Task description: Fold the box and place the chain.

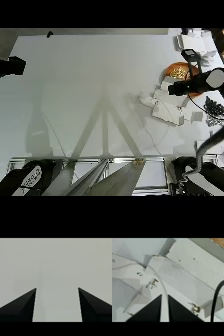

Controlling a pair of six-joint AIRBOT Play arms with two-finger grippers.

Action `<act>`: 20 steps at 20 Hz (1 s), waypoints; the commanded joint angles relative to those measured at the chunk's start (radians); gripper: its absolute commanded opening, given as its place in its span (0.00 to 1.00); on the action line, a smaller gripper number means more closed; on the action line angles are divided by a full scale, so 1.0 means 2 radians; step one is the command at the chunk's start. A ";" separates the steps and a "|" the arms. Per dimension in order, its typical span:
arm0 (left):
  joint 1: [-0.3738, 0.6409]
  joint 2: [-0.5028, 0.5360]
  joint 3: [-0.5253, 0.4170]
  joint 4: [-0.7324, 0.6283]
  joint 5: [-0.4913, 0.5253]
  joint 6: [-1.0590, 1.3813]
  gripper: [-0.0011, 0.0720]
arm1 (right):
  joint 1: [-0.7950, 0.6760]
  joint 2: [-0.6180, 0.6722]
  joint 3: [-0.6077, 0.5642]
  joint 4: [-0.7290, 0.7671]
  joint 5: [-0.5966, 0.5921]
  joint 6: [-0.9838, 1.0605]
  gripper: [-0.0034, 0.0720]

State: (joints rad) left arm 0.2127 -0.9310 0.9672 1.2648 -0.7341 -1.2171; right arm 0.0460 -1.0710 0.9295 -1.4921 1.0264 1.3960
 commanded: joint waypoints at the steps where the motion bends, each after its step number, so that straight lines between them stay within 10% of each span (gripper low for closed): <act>1: 0.000 0.000 0.000 0.000 0.000 0.000 0.79 | 0.000 0.000 0.000 -0.088 0.034 0.059 0.30; 9: 0.000 0.000 0.000 0.000 0.000 0.000 0.79 | -0.140 0.000 0.000 -0.133 0.194 0.105 0.65; 20: 0.000 0.000 0.000 0.000 0.000 0.000 0.79 | -0.289 -0.014 -0.023 -0.074 0.165 0.032 0.71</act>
State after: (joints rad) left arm 0.2127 -0.9310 0.9672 1.2648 -0.7341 -1.2175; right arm -0.4782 -1.0962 0.9096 -1.6524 1.3872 1.4979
